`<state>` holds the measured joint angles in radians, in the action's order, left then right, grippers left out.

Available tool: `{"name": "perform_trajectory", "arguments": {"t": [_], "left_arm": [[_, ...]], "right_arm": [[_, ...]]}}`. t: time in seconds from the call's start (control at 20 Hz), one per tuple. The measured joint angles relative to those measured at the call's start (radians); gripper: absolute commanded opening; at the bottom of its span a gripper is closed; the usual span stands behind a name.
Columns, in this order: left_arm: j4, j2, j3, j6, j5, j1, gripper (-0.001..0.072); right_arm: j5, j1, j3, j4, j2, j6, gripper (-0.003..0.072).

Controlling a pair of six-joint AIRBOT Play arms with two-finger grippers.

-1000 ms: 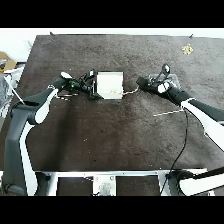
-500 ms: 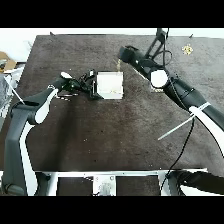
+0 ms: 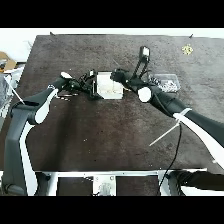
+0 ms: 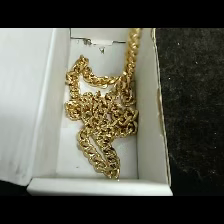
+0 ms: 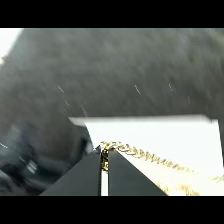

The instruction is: Fold the box and place the chain.

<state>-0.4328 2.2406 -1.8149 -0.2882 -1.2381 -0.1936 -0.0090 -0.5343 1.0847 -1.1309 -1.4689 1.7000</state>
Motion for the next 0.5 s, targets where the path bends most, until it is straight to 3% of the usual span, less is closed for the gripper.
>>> {"name": "perform_trajectory", "arguments": {"t": [0.05,0.1,0.5], "left_arm": [[0.000,0.000,0.000,0.000,0.000,0.000,0.0234],[0.000,0.000,0.000,0.000,0.000,0.000,0.0233],[0.000,0.000,0.000,0.000,0.000,0.000,0.0234]], "right_arm": [[0.003,-0.005,-0.008,0.000,-0.026,0.006,0.0110],[0.016,-0.005,-0.013,0.000,-0.045,0.014,0.0287],[0.249,0.138,-0.025,-0.141,0.023,0.013,0.0298]]}}
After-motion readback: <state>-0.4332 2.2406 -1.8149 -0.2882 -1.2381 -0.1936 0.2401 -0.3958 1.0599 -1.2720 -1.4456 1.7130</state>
